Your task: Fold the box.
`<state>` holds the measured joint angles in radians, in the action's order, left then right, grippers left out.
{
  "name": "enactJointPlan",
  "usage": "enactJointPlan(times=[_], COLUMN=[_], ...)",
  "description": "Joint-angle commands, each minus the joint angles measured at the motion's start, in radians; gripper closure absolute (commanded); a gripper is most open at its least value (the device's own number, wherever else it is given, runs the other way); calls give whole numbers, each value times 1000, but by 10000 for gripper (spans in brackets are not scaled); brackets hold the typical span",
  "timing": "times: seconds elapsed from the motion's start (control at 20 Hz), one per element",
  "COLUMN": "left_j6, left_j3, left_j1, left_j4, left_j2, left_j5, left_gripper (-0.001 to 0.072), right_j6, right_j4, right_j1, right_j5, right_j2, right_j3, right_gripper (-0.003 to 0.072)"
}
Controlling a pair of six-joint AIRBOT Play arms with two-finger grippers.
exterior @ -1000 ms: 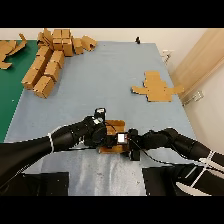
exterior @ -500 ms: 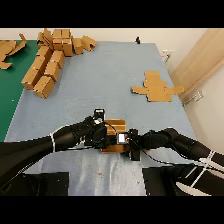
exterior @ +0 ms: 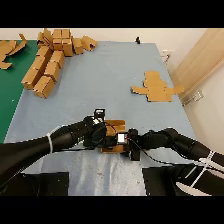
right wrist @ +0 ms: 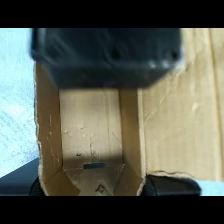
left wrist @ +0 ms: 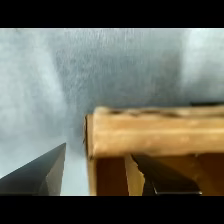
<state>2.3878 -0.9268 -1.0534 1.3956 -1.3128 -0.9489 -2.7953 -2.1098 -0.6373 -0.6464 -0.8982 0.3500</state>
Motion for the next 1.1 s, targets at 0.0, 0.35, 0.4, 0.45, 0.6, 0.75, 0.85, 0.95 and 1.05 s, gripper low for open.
enactJointPlan(times=[0.0,0.35,0.4,0.45,0.6,0.75,0.85,0.95,1.05], left_j6=[-10,14,13,10,-125,-420,-909,-1487,-1922], left_j3=[-1,-1,-1,0,9,86,159,190,189], left_j1=[2,2,2,2,39,243,460,675,829], left_j4=[58,137,157,189,201,72,-194,-558,-843], left_j2=[66,242,256,267,275,275,273,251,211], left_j5=[-82,-199,-214,-243,-288,-264,-173,-140,-125], left_gripper=[168,241,467,694,697,697,697,696,696], right_j6=[2,2,2,2,2,2,2,2,2], right_j4=[0,0,0,0,0,0,0,0,0], right_j1=[0,0,0,0,0,0,0,-1,0], right_j5=[-1,-1,-1,-1,-1,-1,-1,-1,-1], right_j2=[0,0,0,0,0,0,0,0,0], right_j3=[0,0,0,0,0,0,0,0,0], right_gripper=[86,86,86,86,86,86,86,86,86])
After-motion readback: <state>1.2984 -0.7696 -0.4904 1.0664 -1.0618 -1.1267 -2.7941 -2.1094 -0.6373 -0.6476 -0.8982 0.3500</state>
